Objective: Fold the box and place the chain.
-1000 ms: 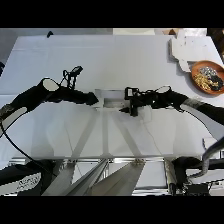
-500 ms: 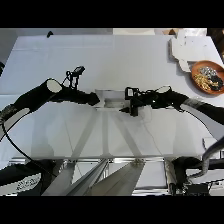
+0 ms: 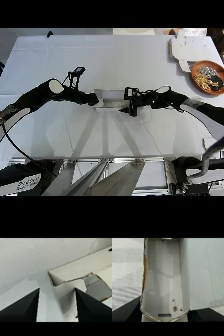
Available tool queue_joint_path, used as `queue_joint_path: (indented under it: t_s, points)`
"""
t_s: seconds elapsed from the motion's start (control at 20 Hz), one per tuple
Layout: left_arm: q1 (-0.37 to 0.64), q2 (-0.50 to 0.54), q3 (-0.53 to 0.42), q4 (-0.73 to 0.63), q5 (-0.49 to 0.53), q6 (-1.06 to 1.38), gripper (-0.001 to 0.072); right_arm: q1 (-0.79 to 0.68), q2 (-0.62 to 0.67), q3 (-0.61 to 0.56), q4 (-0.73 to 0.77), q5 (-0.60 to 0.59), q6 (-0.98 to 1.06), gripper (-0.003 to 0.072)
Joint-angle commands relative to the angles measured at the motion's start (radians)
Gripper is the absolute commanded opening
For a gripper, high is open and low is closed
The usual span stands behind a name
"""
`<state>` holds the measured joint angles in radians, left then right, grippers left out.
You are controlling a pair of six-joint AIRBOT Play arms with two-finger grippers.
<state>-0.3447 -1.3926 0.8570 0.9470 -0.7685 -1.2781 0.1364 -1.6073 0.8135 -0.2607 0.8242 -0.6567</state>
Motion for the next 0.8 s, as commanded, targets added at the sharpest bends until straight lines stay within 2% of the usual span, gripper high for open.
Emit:
queue_joint_path:
  t_s: [0.0,0.1,0.2,0.55,0.7,0.75]
  points:
    - [0.000,0.000,0.013,0.007,-0.015,-0.014,0.0457,-0.001,-0.001,0.000,-0.002,-0.001,0.001,0.0476]
    - [0.000,0.000,0.037,0.007,-0.037,-0.014,0.0467,-0.001,-0.001,0.000,-0.002,-0.001,0.001,0.0476]
    - [0.000,0.000,0.058,0.008,-0.054,-0.021,0.0546,-0.001,-0.001,0.000,-0.002,-0.001,0.001,0.0476]
    - [-0.004,-0.001,0.060,0.009,-0.162,-0.029,0.0545,-0.001,-0.001,0.000,-0.002,-0.001,0.001,0.0476]
    - [-0.027,-0.004,0.060,0.016,-0.147,-0.032,0.0534,-0.001,-0.001,0.000,-0.002,-0.001,0.001,0.0476]
    - [-0.036,-0.007,0.060,0.019,-0.136,-0.037,0.0501,-0.001,-0.001,0.000,-0.002,-0.001,0.001,0.0476]
